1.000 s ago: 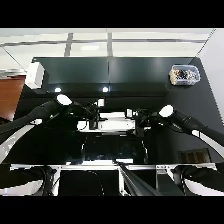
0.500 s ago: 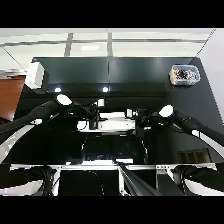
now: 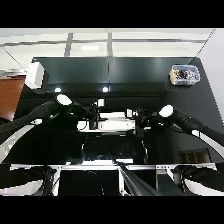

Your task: Fold the box and place the chain.

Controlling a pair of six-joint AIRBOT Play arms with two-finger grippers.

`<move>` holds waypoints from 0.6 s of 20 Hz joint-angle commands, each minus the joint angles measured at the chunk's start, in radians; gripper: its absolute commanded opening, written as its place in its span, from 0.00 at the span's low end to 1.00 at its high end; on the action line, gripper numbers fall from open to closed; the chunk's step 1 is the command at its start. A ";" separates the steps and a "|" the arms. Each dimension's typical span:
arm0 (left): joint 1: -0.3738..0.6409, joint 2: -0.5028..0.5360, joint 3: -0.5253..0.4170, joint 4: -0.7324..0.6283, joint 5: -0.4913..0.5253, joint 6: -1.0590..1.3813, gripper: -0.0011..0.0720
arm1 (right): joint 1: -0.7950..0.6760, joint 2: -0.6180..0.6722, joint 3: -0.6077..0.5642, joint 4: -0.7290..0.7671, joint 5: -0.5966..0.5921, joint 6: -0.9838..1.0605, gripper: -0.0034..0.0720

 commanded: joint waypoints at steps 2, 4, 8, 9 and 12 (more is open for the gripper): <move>0.000 0.000 0.001 0.000 0.000 0.000 0.05 | -0.003 0.000 0.003 0.032 0.031 -0.006 0.97; 0.000 0.000 0.001 0.000 0.000 0.000 0.05 | -0.003 0.000 0.003 0.032 0.028 -0.006 0.97; 0.000 0.000 0.001 0.000 0.001 0.000 0.05 | 0.001 0.000 0.004 0.033 0.007 0.007 0.97; 0.000 0.000 0.001 0.000 0.001 0.000 0.05 | 0.001 0.000 0.004 0.033 0.007 0.007 0.97; 0.000 0.000 0.001 0.000 0.000 0.000 0.05 | 0.001 -0.001 0.004 0.033 0.005 0.008 0.97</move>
